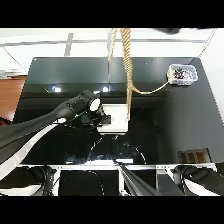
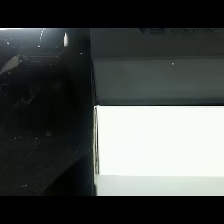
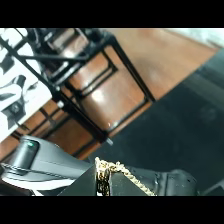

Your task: Fold the box and place the chain.

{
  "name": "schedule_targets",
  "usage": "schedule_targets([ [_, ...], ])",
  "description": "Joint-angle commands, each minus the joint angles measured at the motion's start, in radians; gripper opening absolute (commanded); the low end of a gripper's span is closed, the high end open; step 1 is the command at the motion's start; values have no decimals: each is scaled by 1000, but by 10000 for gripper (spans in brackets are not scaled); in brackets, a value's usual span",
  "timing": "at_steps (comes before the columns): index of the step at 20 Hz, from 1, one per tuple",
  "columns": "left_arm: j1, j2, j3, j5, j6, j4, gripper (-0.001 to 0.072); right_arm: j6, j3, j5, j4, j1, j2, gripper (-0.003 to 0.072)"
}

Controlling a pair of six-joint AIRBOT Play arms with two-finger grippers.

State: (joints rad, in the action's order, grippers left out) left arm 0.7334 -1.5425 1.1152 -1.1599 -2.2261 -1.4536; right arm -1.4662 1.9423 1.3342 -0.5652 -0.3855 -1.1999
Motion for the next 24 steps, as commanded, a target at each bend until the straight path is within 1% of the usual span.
schedule_targets([
  [1, 0, 0, 0, -1, 0, 0, 28, -29, -1, 48, -104, -21, -25, 27],
  [5, 0, 0, 0, 0, 0, 0, 28, -71, -10, 187, -267, -22, -25, 27],
  [7, 0, 0, 0, 0, 0, 0, 28, -79, -54, 253, -298, -22, -24, 27],
  [9, -1, 0, 0, 0, 0, -1, 28, -80, -128, 249, -289, -26, -24, 27],
  [17, -1, 0, 0, 0, 0, -1, 28, -57, -488, 83, -289, -80, -24, 27],
  [19, -1, 0, 0, 0, 0, -1, 28, -56, -579, 1, -290, -84, -24, 28],
  [24, -1, 0, 0, 0, 0, -3, 28, -76, -841, -280, -283, -99, -24, 28],
])
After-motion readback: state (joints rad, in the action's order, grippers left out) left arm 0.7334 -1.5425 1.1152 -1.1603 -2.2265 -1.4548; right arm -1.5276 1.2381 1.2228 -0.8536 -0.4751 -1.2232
